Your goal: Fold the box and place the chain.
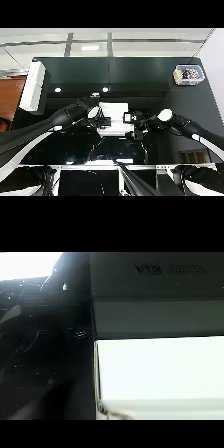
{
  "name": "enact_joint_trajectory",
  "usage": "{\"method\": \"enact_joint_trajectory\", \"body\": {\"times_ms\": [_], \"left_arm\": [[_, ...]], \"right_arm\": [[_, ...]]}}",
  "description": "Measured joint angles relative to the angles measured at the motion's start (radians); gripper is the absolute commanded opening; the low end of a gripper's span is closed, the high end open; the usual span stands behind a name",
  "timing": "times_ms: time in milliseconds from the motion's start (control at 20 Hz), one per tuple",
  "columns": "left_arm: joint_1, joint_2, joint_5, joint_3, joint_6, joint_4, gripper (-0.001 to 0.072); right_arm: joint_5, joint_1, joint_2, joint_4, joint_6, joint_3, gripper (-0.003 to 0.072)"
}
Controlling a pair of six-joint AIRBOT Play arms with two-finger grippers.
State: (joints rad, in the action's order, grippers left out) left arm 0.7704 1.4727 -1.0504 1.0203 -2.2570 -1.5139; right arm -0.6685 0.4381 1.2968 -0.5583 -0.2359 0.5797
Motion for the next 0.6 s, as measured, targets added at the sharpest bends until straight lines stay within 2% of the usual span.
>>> {"method": "enact_joint_trajectory", "body": {"times_ms": [50, 200, 250, 300, 350, 600], "left_arm": [[0.0, 0.0, 0.003, 0.0, -0.001, 0.001, 0.0026], [0.001, 0.0, 0.003, 0.0, -0.002, -0.001, 0.0025], [0.001, 0.0, 0.003, 0.0, -0.001, -0.001, 0.0026], [0.001, 0.0, 0.003, 0.0, -0.001, -0.001, 0.0025], [0.001, 0.0, 0.003, 0.0, 0.0, -0.001, 0.0026], [0.001, 0.0, 0.001, 0.0, 0.006, -0.001, 0.0025]], "right_arm": [[0.0, 0.0, 0.0, 0.0, 0.0, 0.0, 0.0225], [0.0, 0.0, 0.0, 0.0, 0.0, 0.0, 0.0226], [0.0, 0.0, 0.0, 0.0, 0.0, 0.0, 0.0334], [0.0, 0.0, 0.0, 0.0, 0.0, 0.0, 0.056], [0.001, 0.0, 0.0, 0.001, 0.0, 0.0, 0.0681], [0.001, 0.0, -0.01, -0.007, -0.001, 0.0, 0.0681]]}}
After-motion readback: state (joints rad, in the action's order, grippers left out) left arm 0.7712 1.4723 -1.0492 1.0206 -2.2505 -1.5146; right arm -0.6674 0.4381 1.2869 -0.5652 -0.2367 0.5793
